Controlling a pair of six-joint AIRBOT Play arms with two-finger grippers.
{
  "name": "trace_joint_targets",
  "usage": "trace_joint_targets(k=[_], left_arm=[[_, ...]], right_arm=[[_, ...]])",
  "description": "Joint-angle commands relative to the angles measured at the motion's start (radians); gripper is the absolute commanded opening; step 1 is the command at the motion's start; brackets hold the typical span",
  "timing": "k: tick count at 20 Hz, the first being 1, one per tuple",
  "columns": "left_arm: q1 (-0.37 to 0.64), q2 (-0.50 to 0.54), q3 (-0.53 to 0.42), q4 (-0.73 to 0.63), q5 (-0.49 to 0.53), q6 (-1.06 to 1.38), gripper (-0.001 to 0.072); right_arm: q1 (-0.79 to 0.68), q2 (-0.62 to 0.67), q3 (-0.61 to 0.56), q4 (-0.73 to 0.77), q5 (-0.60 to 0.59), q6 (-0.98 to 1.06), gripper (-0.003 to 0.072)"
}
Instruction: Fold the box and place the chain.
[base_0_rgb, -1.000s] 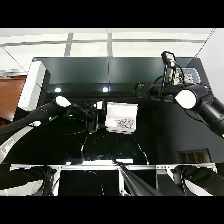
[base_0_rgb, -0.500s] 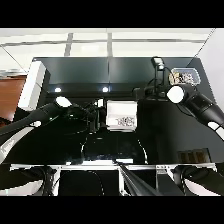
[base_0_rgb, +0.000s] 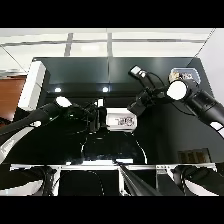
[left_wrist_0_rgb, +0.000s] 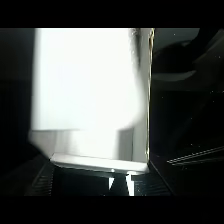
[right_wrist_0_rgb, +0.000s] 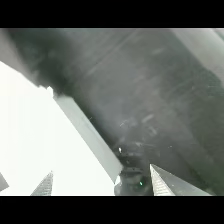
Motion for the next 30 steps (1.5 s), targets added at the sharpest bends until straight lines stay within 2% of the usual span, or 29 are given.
trace_joint_targets(k=[1, 8, 15, 16, 17, 18, 19, 20, 30], left_arm=[[0.000, 0.000, 0.001, 0.001, 0.000, 0.000, 0.0408], [0.000, 0.000, 0.001, 0.001, 0.000, 0.000, 0.0407], [0.000, 0.000, 0.001, 0.001, 0.000, 0.000, 0.0407], [0.000, 0.000, 0.001, 0.001, 0.000, 0.000, 0.0407], [0.000, 0.000, 0.001, 0.001, 0.000, 0.000, 0.0407], [0.000, 0.000, 0.001, 0.001, 0.000, 0.000, 0.0407], [0.000, 0.000, 0.001, 0.001, 0.000, 0.000, 0.0407], [0.000, 0.000, 0.001, 0.001, 0.000, 0.000, 0.0407], [0.000, 0.000, 0.001, 0.001, 0.000, 0.000, 0.0408]], right_arm=[[0.002, 0.002, -0.016, 0.020, 0.111, -0.275, 0.0716], [0.002, -0.022, -0.083, 0.178, 0.055, -0.529, 0.0716], [0.002, -0.043, -0.090, 0.180, 0.055, -0.546, 0.0716], [0.002, -0.048, -0.090, 0.180, 0.055, -0.547, 0.0681], [0.002, -0.048, -0.090, 0.180, 0.050, -0.546, 0.0502], [0.002, -0.048, -0.090, 0.180, 0.049, -0.546, 0.0358], [0.002, -0.048, -0.090, 0.180, 0.051, -0.546, 0.0271], [0.002, -0.048, -0.090, 0.180, 0.051, -0.546, 0.0240], [0.002, -0.050, -0.090, 0.180, 0.076, -0.538, 0.0242]])
